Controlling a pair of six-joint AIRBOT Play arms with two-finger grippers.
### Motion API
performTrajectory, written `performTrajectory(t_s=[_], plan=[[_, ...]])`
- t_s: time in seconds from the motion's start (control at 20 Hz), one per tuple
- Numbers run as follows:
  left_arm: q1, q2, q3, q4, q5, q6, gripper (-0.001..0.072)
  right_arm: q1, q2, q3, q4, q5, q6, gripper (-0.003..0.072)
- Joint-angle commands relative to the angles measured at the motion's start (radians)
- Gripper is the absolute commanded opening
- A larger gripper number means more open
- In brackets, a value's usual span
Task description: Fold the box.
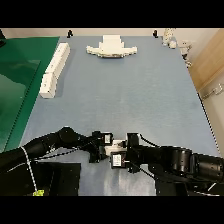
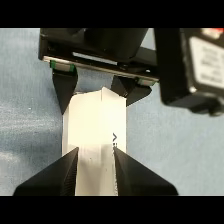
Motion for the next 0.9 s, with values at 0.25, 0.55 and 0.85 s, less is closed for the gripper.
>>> performTrajectory(t_s=[0.25, 0.55, 0.85], plan=[[0.000, 0.001, 0.000, 0.000, 0.000, 0.001, 0.0518, 0.000, 0.000, 0.018, -0.011, -0.010, 0.000, 0.0345], [0.000, 0.001, 0.000, 0.000, 0.000, 0.000, 0.0518, 0.000, -0.001, 0.018, -0.048, -0.011, 0.001, 0.0321], [0.000, 0.001, 0.000, 0.000, 0.000, 0.000, 0.0518, 0.000, -0.049, 0.018, -0.047, -0.016, 0.001, 0.0138]])
